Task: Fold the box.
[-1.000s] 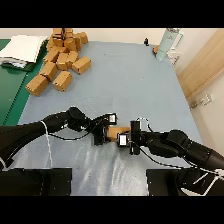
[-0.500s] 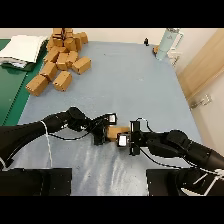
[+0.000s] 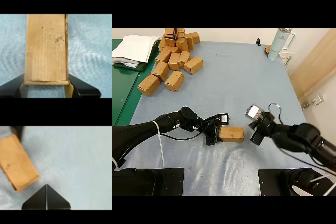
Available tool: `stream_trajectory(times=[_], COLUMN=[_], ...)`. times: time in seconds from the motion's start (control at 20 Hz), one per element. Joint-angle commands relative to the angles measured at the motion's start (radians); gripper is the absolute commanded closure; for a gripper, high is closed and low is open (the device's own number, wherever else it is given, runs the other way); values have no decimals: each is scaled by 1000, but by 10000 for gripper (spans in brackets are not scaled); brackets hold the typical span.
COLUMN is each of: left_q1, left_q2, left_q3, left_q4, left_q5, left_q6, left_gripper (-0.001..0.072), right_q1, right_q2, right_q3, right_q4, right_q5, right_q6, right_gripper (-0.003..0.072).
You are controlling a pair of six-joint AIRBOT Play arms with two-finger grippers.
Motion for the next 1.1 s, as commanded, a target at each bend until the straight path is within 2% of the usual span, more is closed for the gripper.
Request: stream_trajectory(times=[0.0,0.2,0.4,0.6,0.75,0.95,1.05], left_q1=[0,0,0,0,23,135,239], left_q2=[0,0,0,3,52,185,237], left_q3=[0,0,0,0,0,0,0], left_q4=[0,0,0,0,29,52,128], left_q5=[0,0,0,1,24,112,164], left_q6=[0,1,0,-6,-134,-273,-388], left_gripper=[191,191,191,191,191,191,191], right_q1=[-125,-237,-258,-257,-257,-257,-257], right_q2=[-102,-352,-520,-560,-561,-561,-561], right_q3=[127,325,423,423,423,423,423], right_q4=[-66,13,132,170,171,170,170], right_q5=[-259,-379,-384,-384,-384,-384,-384], right_q6=[383,528,535,534,534,534,534], right_gripper=[680,680,680,680,680,680,680])
